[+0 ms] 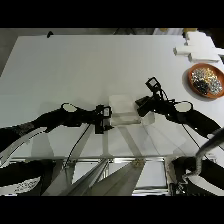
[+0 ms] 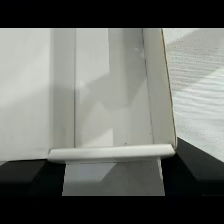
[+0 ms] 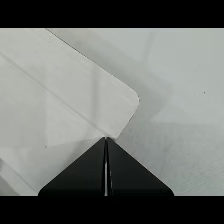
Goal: Fold the box and place the chain.
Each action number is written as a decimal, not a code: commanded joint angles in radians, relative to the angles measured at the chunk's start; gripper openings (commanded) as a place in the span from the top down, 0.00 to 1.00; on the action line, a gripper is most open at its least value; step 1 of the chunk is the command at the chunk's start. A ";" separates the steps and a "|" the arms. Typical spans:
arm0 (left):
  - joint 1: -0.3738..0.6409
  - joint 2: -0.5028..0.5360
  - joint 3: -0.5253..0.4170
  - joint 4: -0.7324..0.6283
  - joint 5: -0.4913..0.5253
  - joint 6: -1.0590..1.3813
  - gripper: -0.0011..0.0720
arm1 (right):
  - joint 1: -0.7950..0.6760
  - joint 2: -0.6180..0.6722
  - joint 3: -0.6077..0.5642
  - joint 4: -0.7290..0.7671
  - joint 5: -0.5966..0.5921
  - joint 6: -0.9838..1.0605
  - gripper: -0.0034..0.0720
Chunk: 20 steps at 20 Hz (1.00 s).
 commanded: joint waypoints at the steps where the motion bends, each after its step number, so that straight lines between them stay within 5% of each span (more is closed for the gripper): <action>1: -0.001 0.000 0.000 0.002 0.000 0.000 0.70 | 0.006 0.084 0.006 -0.147 0.039 0.089 0.93; 4: -0.001 0.000 0.000 0.001 0.000 0.001 0.70 | 0.006 0.256 0.023 -0.502 0.074 0.262 0.93; 9: -0.001 0.000 0.000 0.001 0.001 0.001 0.70 | 0.006 0.323 0.019 -0.954 0.418 0.221 0.93; 11: -0.001 0.000 0.000 0.002 0.001 0.001 0.70 | 0.006 0.283 0.019 -0.930 0.476 0.137 0.88; 13: -0.001 0.000 0.000 0.001 0.001 0.001 0.70 | 0.007 0.234 0.019 -0.898 0.461 0.006 0.55; 14: -0.001 0.000 0.000 0.002 0.001 0.001 0.70 | 0.007 0.211 0.019 -0.895 0.460 -0.079 0.51; 20: -0.001 0.000 0.000 0.002 0.001 0.001 0.70 | 0.006 0.163 0.019 -0.694 0.361 -0.319 0.66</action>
